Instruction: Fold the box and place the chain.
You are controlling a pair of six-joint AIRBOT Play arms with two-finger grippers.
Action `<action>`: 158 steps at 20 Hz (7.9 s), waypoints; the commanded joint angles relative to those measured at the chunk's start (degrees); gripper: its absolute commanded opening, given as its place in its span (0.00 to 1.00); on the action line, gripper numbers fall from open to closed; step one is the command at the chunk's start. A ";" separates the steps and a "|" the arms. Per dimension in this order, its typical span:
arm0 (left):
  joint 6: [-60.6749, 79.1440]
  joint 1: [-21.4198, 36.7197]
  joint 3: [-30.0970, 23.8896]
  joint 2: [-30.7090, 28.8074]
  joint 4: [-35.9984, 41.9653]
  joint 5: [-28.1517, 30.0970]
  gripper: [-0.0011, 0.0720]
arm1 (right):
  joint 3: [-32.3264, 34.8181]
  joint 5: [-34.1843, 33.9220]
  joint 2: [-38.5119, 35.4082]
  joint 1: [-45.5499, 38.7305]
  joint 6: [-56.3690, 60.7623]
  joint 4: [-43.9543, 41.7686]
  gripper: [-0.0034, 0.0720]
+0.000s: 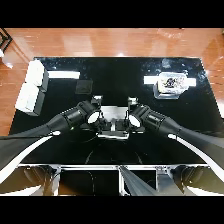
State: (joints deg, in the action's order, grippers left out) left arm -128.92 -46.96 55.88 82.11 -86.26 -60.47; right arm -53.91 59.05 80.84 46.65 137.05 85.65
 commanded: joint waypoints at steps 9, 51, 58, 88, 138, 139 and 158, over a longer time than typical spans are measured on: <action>0.02 -0.04 -0.02 0.04 0.00 -0.07 0.05 | -1.09 0.37 0.02 0.00 -0.33 -1.44 0.37; -0.31 -0.07 0.00 0.04 1.73 -1.27 0.05 | -2.01 -8.15 -20.31 -40.44 -17.97 15.28 0.96; -0.31 -0.04 0.00 0.04 1.73 -1.49 0.05 | -18.03 -6.08 2.23 -46.97 -18.60 14.91 0.95; -0.28 -0.04 0.00 0.04 1.53 -1.09 0.05 | -41.09 4.52 21.70 -52.00 -26.91 11.63 0.07; -0.31 -0.04 0.00 0.04 1.68 -1.14 0.05 | -18.51 22.95 -30.18 -21.79 -56.26 -28.79 0.07; -0.28 -0.04 0.00 0.04 1.68 -1.14 0.05 | -17.70 21.27 -29.86 -21.09 -56.43 -28.87 0.07; -0.28 -0.04 0.00 0.04 1.68 -1.11 0.05 | -13.27 12.94 -13.60 -12.79 -57.13 -28.22 0.07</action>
State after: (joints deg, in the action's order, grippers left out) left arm -129.23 -46.96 55.88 82.15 -84.55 -61.63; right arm -68.75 72.97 65.65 33.54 79.88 57.28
